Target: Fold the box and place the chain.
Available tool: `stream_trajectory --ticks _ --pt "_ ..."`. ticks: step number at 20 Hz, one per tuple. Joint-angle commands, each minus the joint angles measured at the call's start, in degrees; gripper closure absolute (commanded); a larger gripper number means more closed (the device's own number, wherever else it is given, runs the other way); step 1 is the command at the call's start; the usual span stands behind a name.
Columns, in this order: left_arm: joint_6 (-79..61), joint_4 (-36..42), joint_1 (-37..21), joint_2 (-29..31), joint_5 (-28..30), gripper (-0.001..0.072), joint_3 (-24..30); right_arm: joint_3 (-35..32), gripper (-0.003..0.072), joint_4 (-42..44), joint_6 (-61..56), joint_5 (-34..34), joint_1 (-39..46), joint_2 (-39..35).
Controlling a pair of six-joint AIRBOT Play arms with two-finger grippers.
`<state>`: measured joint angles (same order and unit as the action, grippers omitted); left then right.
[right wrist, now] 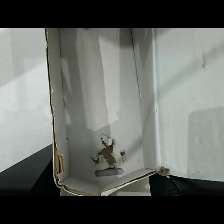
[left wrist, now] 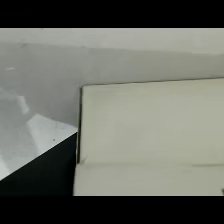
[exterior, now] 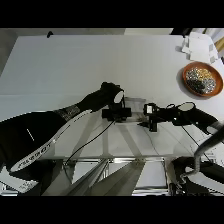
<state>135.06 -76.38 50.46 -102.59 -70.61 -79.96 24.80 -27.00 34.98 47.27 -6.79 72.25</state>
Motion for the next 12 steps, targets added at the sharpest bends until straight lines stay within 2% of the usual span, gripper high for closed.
stream_trajectory --ticks 1,10,12 --pt "0.09 -0.42 -0.13 1.53 -0.85 0.0286 -0.02 0.0 0.0274 -0.13 0.0 0.09 0.0 0.02" --pt "-0.33 -1.73 -1.25 9.27 -4.24 0.0286 -0.02 0.0 0.0274 -0.13 0.0 0.09 0.0 0.02" --pt "-5.14 -2.01 -2.4 11.93 -4.22 0.0286 -0.02 0.0 0.0274 -0.13 0.0 0.11 0.0 0.02"
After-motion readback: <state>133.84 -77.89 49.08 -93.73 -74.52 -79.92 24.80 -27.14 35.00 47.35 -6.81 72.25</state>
